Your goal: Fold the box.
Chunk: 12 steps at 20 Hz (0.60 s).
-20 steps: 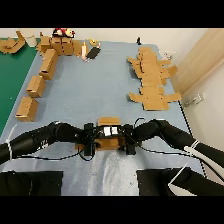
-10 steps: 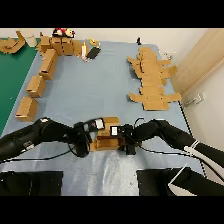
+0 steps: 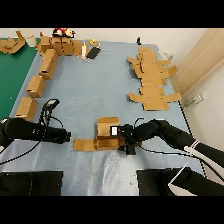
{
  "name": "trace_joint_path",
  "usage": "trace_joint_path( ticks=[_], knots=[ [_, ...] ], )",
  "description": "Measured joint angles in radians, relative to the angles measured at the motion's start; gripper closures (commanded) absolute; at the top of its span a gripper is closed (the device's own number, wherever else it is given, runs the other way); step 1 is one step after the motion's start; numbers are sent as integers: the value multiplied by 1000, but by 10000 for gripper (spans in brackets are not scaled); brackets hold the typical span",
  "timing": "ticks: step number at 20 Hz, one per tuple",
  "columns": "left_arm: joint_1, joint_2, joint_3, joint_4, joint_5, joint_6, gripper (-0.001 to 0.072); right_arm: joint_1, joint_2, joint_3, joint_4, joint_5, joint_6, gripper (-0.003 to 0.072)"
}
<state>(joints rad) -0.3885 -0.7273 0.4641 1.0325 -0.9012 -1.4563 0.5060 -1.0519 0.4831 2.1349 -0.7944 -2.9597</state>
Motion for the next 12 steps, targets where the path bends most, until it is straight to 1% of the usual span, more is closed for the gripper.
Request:
trace_joint_path(
  ticks=[2,5,8,12],
  knots=[
    [77,-21,-61,-129,-3,58,698,0,0,0,0,0,0,184],
    [124,-66,-116,-261,12,140,698,0,0,0,0,0,0,184],
    [125,-116,-137,-374,38,221,698,0,0,0,0,0,0,184],
    [93,-198,-147,-494,63,314,698,0,0,0,0,0,0,184]
  ],
)
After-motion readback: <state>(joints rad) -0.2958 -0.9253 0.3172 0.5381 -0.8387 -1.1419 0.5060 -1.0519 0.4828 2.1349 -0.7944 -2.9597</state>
